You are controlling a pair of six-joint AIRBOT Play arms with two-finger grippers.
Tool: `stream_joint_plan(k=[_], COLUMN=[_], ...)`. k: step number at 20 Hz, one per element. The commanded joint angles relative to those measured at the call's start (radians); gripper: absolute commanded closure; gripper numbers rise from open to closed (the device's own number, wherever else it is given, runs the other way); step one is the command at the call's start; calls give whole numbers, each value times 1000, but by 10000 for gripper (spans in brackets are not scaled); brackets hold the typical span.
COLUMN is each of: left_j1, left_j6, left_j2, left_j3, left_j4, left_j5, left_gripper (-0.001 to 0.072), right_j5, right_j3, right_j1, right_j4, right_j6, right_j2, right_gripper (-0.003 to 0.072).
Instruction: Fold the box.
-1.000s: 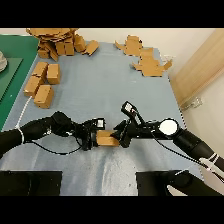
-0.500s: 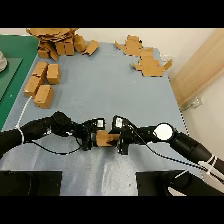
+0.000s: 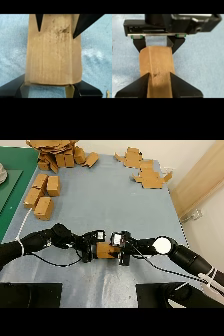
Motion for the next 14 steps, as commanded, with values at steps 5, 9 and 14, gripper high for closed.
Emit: stream_joint_plan(k=[5,9,14], left_j1=[0,0,0], left_j6=[0,0,0], left_j2=[0,0,0], left_j3=[1,1,1], left_j4=[0,0,0], left_j5=[0,0,0], left_gripper=[365,365,365], right_j5=[-13,-23,-23], right_j3=[-1,-1,3], right_j1=[55,61,61], right_j4=[-125,-124,-128], right_j6=[-10,-10,-10], right_j2=[-19,-23,-15], right_gripper=[264,265,288])
